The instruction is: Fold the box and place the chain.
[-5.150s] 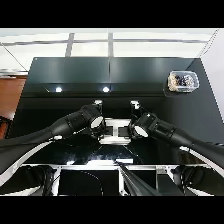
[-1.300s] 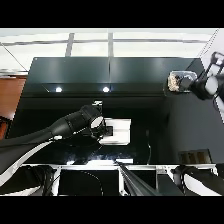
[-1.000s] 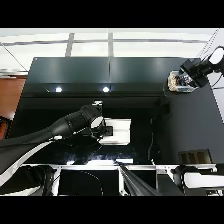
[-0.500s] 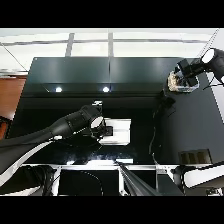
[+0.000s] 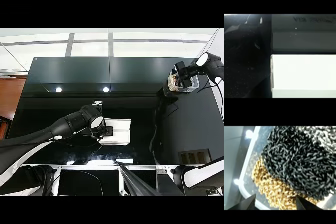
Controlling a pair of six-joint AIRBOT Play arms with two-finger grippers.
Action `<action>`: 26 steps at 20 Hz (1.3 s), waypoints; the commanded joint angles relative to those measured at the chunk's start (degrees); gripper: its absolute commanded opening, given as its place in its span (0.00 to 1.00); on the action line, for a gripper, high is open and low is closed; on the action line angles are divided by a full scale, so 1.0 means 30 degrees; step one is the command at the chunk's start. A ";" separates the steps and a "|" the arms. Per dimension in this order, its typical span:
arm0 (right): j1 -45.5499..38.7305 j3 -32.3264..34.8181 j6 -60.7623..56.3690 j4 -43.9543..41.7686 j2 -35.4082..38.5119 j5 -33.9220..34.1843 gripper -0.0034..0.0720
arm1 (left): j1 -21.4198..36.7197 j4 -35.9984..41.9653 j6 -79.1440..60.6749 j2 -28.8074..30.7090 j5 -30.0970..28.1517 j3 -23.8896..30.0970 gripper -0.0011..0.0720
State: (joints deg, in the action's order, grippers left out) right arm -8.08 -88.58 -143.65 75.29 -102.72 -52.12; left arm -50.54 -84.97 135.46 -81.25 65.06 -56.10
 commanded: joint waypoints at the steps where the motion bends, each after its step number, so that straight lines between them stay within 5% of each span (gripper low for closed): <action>1: 0.0000 -0.0015 -0.0058 -0.0743 -0.0568 0.0685 0.78 | 0.0015 -0.0007 -0.0007 -0.0007 -0.0022 0.0000 0.06; 4: 0.0000 -0.0015 -0.0029 -0.0583 -0.0758 0.0765 0.70 | 0.0015 -0.0007 0.0000 -0.0007 -0.0022 0.0000 0.06; 7: 0.0000 -0.0022 0.1668 -0.0634 -0.0699 0.0780 0.08 | 0.0007 -0.0007 -0.0007 -0.0007 -0.0015 0.0000 0.06; 13: -0.0284 -0.0022 0.7898 -0.0809 0.1683 0.0240 0.07 | 0.0007 -0.0007 -0.0007 -0.0007 -0.0015 0.0000 0.06; 19: -0.0423 -0.0022 1.2939 -0.1384 0.7424 -0.0539 0.06 | 0.0015 -0.0015 -0.0007 -0.0007 -0.0087 0.0000 0.06; 26: -0.0321 -0.0022 1.8068 -0.2958 1.4236 -0.4692 0.06 | 0.0007 -0.0015 0.0000 -0.0007 -0.0270 0.0000 0.06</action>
State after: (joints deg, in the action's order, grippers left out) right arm -9.10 -88.58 -96.49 68.71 -67.55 -60.71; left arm -50.54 -84.99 135.46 -81.25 64.38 -56.10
